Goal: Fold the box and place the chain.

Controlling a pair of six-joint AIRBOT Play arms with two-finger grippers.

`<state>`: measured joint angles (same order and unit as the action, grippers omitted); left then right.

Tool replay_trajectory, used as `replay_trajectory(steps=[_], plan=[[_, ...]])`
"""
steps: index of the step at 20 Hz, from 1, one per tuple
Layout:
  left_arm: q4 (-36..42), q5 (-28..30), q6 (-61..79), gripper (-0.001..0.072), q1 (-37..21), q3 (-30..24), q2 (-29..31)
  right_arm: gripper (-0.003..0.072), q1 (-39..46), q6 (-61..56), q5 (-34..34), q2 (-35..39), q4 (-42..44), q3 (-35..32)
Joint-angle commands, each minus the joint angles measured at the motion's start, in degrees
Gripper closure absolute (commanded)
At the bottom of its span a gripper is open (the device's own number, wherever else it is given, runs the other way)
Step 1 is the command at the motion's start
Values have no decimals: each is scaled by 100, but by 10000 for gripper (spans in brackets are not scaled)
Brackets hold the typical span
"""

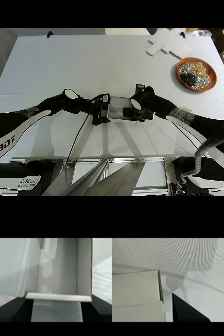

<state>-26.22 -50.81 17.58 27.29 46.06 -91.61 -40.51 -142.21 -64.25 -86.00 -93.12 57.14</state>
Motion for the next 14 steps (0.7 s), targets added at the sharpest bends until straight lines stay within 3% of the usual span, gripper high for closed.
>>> replay_trajectory(steps=[1, 2, 4, 5, 9, 10, 11, 12, 14], plan=[[-20, 0, 20, 319, -7, 0, 4, 529, -2, 9, 208, -4, -267, 4], [-17, 2, 20, 319, -7, 0, 4, 531, 0, 9, 284, -4, -264, 4], [-17, 0, 20, 319, -7, 2, 4, 637, -2, 11, 424, -4, -243, 4], [-17, 0, 20, 319, -7, 0, 4, 656, -2, 13, 452, -4, -240, 4], [-17, 0, 20, 319, -7, 0, 4, 666, -2, 24, 516, -4, -247, 2], [-17, 0, 20, 319, -7, 2, 4, 641, -2, 50, 518, -4, -264, 2], [-17, 0, 20, 319, -7, 2, 4, 532, -2, 118, 527, -2, -264, 2], [-17, 0, 20, 319, -7, 0, 4, 486, -2, 238, 529, -2, -273, 2], [-17, 0, 20, 319, -7, 0, 4, 486, 0, 341, 531, 9, -315, 2]])
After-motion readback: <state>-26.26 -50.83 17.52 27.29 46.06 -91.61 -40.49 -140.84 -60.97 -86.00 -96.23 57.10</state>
